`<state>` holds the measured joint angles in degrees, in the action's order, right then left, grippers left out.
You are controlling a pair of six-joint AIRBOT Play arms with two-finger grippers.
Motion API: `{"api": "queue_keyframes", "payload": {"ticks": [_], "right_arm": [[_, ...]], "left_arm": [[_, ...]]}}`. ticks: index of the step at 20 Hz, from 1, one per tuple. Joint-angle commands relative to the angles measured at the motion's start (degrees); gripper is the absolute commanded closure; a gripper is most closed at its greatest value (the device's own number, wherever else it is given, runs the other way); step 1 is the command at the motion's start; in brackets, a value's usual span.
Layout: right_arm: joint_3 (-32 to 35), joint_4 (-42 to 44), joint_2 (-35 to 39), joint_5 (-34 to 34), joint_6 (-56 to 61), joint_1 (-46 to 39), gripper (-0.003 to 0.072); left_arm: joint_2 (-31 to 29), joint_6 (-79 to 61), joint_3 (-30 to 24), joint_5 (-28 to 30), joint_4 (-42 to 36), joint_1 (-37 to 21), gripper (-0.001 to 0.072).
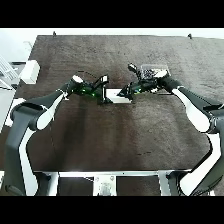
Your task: Fold the box and place the chain.
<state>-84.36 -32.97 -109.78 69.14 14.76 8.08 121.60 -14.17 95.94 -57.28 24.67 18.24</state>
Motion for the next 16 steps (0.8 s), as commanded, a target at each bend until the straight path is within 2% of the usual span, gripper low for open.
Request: {"api": "queue_keyframes", "payload": {"ticks": [1, 4, 10, 13, 16], "right_arm": [[0.46, -0.15, 0.57, -0.22, 0.35, 0.00, 0.0677], [0.46, 2.19, 4.92, -0.24, -0.48, 0.00, 0.0678], [3.17, 1.77, 22.51, -1.44, 3.78, -0.37, 0.0678], [11.45, 0.04, 33.31, -6.27, 9.03, -2.34, 0.0679], [24.41, -1.60, 44.28, -12.92, 12.02, -5.68, 0.0678]], "left_arm": [[-0.02, 0.20, 0.02, 0.04, -0.09, -0.07, 0.0361], [-0.02, 0.20, 0.02, 0.04, -0.09, -0.07, 0.0361], [-0.02, 0.20, 0.02, 0.04, -0.09, -0.07, 0.0361], [-0.02, 0.20, 0.02, 0.04, -0.09, -0.07, 0.0361], [-0.02, 0.22, 0.02, -0.42, -0.26, -0.07, 0.0361]]}}
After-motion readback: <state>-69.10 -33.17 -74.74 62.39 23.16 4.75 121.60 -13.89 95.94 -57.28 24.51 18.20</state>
